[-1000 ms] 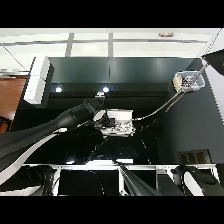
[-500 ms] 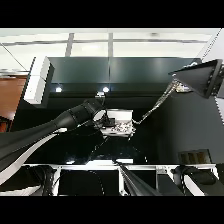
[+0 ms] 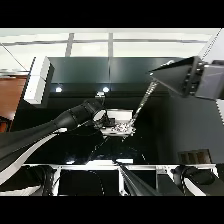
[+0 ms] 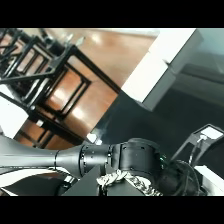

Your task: Fold the box and place the chain.

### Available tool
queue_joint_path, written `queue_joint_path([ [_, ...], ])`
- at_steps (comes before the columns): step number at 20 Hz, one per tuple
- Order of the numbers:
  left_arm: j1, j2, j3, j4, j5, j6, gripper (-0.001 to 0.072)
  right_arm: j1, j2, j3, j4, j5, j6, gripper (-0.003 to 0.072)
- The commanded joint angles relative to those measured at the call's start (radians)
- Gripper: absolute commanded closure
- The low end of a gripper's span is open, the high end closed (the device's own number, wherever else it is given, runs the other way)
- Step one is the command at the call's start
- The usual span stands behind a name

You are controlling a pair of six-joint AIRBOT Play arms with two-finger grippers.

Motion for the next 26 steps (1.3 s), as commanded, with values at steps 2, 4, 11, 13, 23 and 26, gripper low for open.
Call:
queue_joint_path([
  [2,0.0,0.0,0.0,0.0,0.0,0.0,0.068,0.047,-0.065,0.0,-0.015,-0.029,-0.009,0.067],
  [4,0.0,0.0,0.0,0.0,0.0,0.0,0.068,0.047,-0.091,0.0,-0.032,-0.009,-0.008,0.067],
  [11,0.0,0.0,0.0,0.0,0.0,0.0,0.068,0.073,-0.122,-0.225,-0.201,0.008,0.018,0.067],
  [13,0.0,0.0,0.0,0.0,0.0,0.0,0.068,0.103,-0.134,-0.368,-0.183,-0.1,0.025,0.067],
  [23,0.0,0.0,0.0,0.0,0.0,0.0,0.068,0.151,-0.212,-0.491,-0.118,-0.224,0.024,0.0668],
  [26,0.0,0.0,0.0,0.0,0.0,0.0,0.0679,0.144,-0.212,-0.491,-0.127,-0.214,0.024,0.0231],
])
